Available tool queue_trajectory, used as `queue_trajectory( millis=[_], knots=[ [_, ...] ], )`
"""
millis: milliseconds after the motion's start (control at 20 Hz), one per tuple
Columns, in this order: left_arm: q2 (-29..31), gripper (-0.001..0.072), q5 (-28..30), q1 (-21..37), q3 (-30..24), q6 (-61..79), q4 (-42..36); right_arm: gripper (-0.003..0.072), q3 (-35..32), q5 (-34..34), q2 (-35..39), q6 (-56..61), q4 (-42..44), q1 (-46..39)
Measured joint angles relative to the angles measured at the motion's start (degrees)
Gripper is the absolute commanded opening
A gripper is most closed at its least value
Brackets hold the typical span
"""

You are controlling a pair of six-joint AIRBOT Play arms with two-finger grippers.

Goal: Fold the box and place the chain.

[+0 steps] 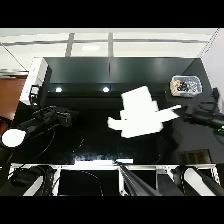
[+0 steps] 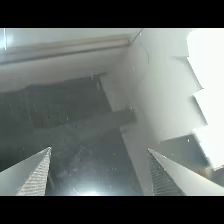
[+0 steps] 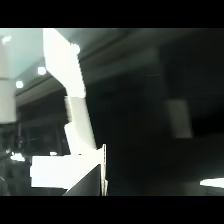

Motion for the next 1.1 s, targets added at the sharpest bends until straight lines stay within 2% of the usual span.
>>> queue_trajectory(
  millis=[250, 450, 550, 750, 950, 1100],
  knots=[
    [-6.21, 0.071, -0.44, -0.87, 0.0, -0.17, -3.93, 0.0011, -10.25, -19.67, 13.9, -0.94, 5.86, 23.41],
    [-13.07, 0.071, -0.72, -1.75, 0.09, -1.86, -10.84, 0.0011, -13.38, -30.91, 17.7, -2.16, 6.97, 39.23],
    [-16.7, 0.071, -2.67, -1.88, 0.85, -1.99, -13.16, 0.0011, -13.99, -35.69, 18.36, -2.51, 7.06, 45.07],
    [-26.18, 0.071, -11.52, -1.99, 3.87, 5.01, -19.23, 0.0011, -14.49, -42.03, 18.88, -2.62, 7.39, 51.69],
    [-34.62, 0.0707, -16.39, -1.99, 5.79, 17.92, -29.11, 0.0011, -14.62, -44.15, 19.06, -2.71, 7.41, 53.55],
    [-40.11, 0.0651, -22.56, -1.22, 7.1, 28.35, -35.06, 0.0011, -14.67, -44.76, 19.08, -2.71, 7.41, 54.01]
  ],
)
